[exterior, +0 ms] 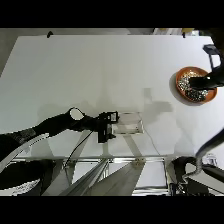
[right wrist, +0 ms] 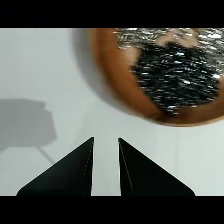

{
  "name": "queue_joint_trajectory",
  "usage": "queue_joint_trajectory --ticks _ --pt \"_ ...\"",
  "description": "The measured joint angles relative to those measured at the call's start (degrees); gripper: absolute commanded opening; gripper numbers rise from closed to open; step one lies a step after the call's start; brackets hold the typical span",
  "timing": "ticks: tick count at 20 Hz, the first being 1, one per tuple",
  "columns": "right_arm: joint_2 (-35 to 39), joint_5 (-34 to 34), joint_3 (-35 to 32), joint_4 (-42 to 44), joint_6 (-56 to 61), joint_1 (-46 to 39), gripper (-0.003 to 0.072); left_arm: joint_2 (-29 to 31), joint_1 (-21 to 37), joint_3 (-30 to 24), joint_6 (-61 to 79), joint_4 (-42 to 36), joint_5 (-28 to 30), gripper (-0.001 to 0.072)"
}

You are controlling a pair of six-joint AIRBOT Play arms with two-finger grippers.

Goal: Fold the box and place the chain.

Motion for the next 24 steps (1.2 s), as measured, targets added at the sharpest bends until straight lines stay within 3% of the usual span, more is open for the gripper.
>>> queue_joint_trajectory --ticks 5,15,16,18,24 --pt "-8.8 -3.5 0.3 0.0 -2.0 -7.3 0.0176 0.0 0.0 0.0 0.0 0.0 0.0 0.0205" --pt "-16.7 -7.6 0.4 -0.6 -1.9 -9.0 0.0175 0.0 0.0 0.0 0.0 0.0 0.0 0.0205" --pt "-17.2 -7.8 0.4 -0.5 -1.7 -9.1 0.0167 0.0 0.0 0.0 0.0 0.0 0.0 0.0205" --pt "-18.0 -7.9 0.4 -0.5 -1.2 -9.1 0.0012 0.0 0.0 0.0 0.0 0.0 0.0 0.0205" --pt "-14.7 -7.1 0.4 -0.4 -0.8 -9.1 0.0012 0.0 0.0 0.0 0.0 0.0 0.0 0.0205"
